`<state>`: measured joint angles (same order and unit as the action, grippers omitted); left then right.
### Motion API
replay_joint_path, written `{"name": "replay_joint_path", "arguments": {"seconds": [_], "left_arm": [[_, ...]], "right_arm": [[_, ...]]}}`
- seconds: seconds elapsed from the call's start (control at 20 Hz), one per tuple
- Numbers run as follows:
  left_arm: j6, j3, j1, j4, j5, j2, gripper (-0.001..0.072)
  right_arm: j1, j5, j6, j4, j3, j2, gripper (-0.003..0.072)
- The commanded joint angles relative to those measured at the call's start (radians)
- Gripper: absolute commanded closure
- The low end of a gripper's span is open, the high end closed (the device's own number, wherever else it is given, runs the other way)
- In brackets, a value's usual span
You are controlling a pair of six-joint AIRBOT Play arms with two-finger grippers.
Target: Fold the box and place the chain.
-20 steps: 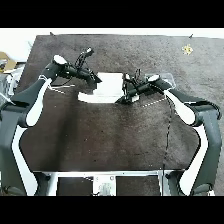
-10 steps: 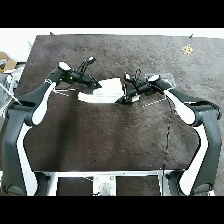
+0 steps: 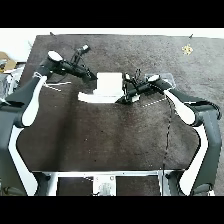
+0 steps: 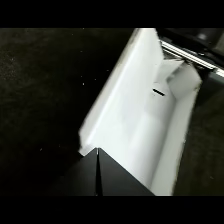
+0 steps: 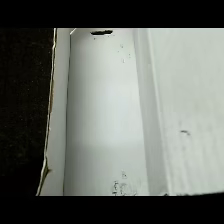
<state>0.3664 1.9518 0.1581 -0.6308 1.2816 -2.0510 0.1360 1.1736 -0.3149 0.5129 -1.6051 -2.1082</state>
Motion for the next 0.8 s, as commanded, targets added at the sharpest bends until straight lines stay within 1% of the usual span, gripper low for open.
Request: {"name": "replay_joint_path", "arguments": {"seconds": [0.0, 0.05, 0.1, 0.15, 0.25, 0.45, 0.55, 0.7, 0.75], "left_arm": [[-0.016, 0.018, -0.029, -0.032, 0.157, 0.034, 0.0693], [-0.061, 0.012, -0.028, -0.072, 0.208, 0.034, 0.0393], [-0.097, -0.002, -0.021, -0.1, 0.228, 0.034, 0.0075], [-0.132, -0.018, -0.014, -0.139, 0.22, 0.034, 0.0041], [-0.245, -0.055, -0.005, -0.189, 0.179, 0.034, 0.0041], [-0.385, -0.145, 0.003, -0.211, 0.032, 0.034, 0.0041], [-0.403, -0.184, 0.003, -0.211, 0.01, 0.033, 0.0041], [-0.456, -0.23, 0.012, -0.2, 0.011, 0.033, 0.0042], [-0.472, -0.245, 0.024, -0.2, 0.006, 0.033, 0.0055]], "right_arm": [[0.0, 0.001, 0.001, -0.001, 0.0, 0.0, 0.0312], [0.001, 0.0, 0.002, -0.001, 0.0, 0.0, 0.0312], [0.001, 0.0, 0.001, -0.001, 0.0, 0.0, 0.0312], [0.0, 0.0, 0.001, -0.001, 0.0, 0.0, 0.0312], [0.0, 0.001, 0.001, -0.001, 0.0, 0.001, 0.0312], [0.0, 0.0, 0.001, -0.001, 0.0, 0.001, 0.0312], [0.0, 0.0, 0.001, -0.001, 0.0, 0.001, 0.0312], [0.0, 0.0, 0.001, -0.001, 0.0, 0.001, 0.0312], [0.001, 0.0, 0.001, -0.001, 0.0, 0.001, 0.0312]]}}
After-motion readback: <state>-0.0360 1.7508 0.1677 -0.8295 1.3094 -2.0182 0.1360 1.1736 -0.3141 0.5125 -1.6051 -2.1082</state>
